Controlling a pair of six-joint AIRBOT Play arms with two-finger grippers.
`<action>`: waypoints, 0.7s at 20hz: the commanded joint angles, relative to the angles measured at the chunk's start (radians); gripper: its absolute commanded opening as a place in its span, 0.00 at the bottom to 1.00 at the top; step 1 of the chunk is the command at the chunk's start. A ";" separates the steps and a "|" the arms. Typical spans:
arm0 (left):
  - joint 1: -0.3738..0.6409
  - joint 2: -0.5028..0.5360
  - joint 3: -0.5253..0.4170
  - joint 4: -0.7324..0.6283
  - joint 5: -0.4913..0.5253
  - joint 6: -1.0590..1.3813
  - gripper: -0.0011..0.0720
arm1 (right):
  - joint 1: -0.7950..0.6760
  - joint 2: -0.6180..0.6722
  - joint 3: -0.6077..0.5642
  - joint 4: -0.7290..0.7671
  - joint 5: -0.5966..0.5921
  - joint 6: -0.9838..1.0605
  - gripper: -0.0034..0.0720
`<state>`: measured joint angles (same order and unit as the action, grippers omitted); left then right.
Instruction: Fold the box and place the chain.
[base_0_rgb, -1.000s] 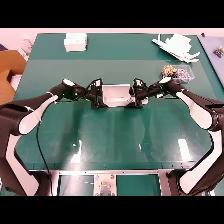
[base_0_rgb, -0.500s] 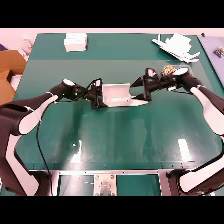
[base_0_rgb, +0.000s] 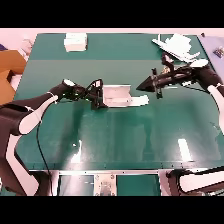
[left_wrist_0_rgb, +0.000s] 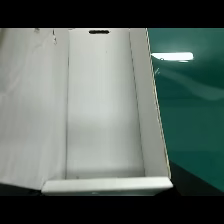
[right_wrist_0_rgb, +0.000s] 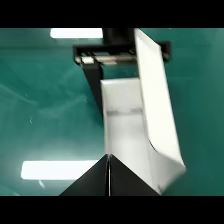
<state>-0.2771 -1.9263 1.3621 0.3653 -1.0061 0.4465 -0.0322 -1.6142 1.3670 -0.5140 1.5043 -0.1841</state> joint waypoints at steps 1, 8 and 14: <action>0.000 0.000 0.000 0.000 0.000 0.000 0.74 | 0.111 0.008 -0.055 0.047 -0.064 0.009 0.05; 0.000 0.000 0.000 0.000 -0.002 -0.001 0.74 | 0.166 -0.024 -0.117 0.069 -0.314 -0.121 0.05; 0.000 0.000 0.000 0.000 -0.010 -0.001 0.74 | 0.166 -0.057 -0.110 0.122 -0.512 -0.229 0.05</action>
<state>-0.2771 -1.9263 1.3621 0.3649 -1.0130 0.4454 0.1310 -1.6566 1.2541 -0.4179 1.1004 -0.3553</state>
